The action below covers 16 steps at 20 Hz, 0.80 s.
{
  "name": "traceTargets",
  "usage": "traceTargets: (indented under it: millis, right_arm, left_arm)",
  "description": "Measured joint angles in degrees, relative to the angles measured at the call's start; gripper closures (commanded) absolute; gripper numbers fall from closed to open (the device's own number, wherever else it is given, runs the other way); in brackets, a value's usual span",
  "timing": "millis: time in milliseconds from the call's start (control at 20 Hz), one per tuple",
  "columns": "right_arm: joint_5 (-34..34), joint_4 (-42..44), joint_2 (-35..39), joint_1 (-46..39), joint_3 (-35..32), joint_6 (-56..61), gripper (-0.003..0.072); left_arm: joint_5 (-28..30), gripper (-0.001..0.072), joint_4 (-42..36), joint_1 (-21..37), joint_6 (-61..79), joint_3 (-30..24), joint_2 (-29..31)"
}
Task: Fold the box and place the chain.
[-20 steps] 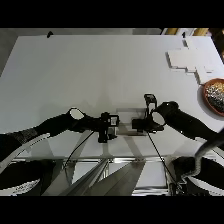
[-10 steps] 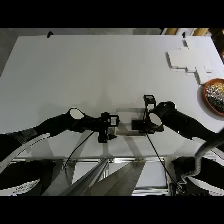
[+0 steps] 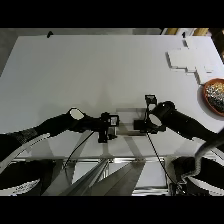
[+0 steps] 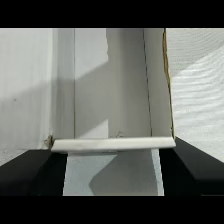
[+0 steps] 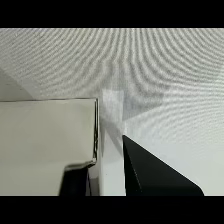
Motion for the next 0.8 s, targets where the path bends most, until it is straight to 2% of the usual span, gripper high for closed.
traceTargets:
  millis: [50,150,250,400,450,550,600,800]
  right_arm:
    - [-0.1,-0.2,0.0,0.0,0.0,0.3,0.0471]
    - [-0.5,0.0,0.0,0.0,0.0,0.6,0.0588]
    - [-1.0,0.5,0.0,0.0,0.0,0.8,0.0669]
    - [-1.0,0.6,0.0,0.0,0.0,0.7,0.0667]
    - [-1.0,0.7,0.0,0.0,0.0,0.5,0.0608]
    - [-0.9,0.6,0.5,0.0,0.0,-1.4,0.0313]
    - [-0.4,0.5,1.2,0.0,0.0,-3.3,0.029]
    - [4.7,0.0,7.6,-0.5,2.3,-14.2,0.0291]
  left_arm:
    - [0.0,0.0378,0.0,0.0,0.0,0.0,0.0]
    - [0.0,0.0378,0.0,0.0,0.0,0.0,0.0]
    - [0.0,0.0378,0.0,0.0,0.0,0.0,0.0]
    - [0.0,0.0378,0.1,0.0,0.3,0.0,0.0]
    - [0.0,0.0378,0.1,0.0,0.2,0.0,0.0]
    - [0.0,0.0378,0.0,0.0,-0.1,0.0,0.0]
    - [0.0,0.0378,0.1,0.0,0.0,0.0,0.0]
    - [0.0,0.0378,0.1,0.0,0.0,0.0,0.0]
